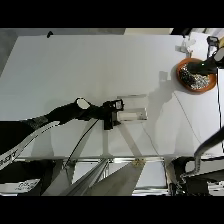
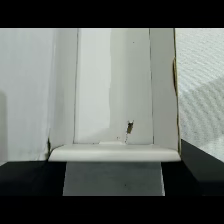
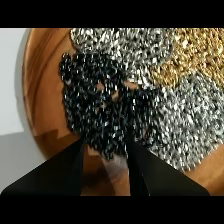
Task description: Fold the box and place the chain.
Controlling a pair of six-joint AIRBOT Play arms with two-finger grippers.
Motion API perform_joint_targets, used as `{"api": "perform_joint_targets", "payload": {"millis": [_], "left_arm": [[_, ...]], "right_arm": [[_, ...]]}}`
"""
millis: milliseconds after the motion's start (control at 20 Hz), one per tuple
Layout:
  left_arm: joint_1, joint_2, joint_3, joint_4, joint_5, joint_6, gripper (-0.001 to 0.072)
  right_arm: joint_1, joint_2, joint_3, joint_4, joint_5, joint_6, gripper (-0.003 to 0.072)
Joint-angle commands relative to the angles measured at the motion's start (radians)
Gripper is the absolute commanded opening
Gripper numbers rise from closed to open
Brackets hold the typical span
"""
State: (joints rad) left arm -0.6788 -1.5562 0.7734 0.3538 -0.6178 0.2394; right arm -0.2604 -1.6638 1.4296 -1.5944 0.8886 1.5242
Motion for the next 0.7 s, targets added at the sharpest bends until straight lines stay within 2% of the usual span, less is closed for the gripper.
{"api": "perform_joint_targets", "payload": {"millis": [0,500,650], "left_arm": [[0.000,0.000,0.000,0.000,0.000,0.000,0.0253],[0.000,0.000,0.000,0.000,0.000,0.000,0.0253],[0.000,0.000,0.000,0.000,0.000,0.000,0.0253]], "right_arm": [[-0.014,-0.106,0.071,0.052,-0.049,-0.014,0.0238],[-0.014,-0.174,0.072,0.107,-0.095,-0.015,0.0219],[-0.014,-0.192,0.072,0.108,-0.063,-0.017,0.0144]]}}
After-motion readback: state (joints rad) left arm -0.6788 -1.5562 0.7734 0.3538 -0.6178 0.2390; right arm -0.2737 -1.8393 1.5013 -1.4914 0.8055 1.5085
